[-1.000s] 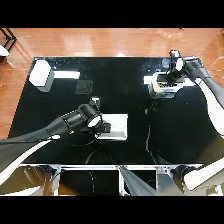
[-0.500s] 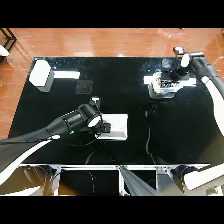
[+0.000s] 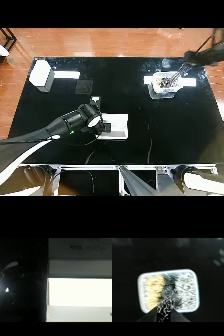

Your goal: Fold the box and place the chain.

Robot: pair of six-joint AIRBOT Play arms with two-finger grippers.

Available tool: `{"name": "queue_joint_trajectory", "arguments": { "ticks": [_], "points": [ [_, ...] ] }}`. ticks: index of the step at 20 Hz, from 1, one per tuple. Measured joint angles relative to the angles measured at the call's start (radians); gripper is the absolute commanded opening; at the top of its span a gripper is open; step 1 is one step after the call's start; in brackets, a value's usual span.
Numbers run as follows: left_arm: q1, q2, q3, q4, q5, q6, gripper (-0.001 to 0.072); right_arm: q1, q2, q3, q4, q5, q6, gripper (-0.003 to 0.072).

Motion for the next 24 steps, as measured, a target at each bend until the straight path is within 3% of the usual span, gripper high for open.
{"name": "queue_joint_trajectory", "arguments": {
  "ticks": [12,20,24],
  "points": [
    [0.0,0.0,0.0,0.001,0.008,0.0,0.0021,0.015,0.467,-0.009,0.229,0.199,-0.125,0.0019],
    [0.0,0.0,0.0,0.0,0.009,0.0,0.0021,0.241,0.547,-0.018,0.251,0.362,-0.152,0.0019],
    [0.0,0.0,0.0,0.0,0.009,0.0,0.0021,0.33,0.562,-0.082,0.271,0.428,-0.169,0.002]
  ]
}}
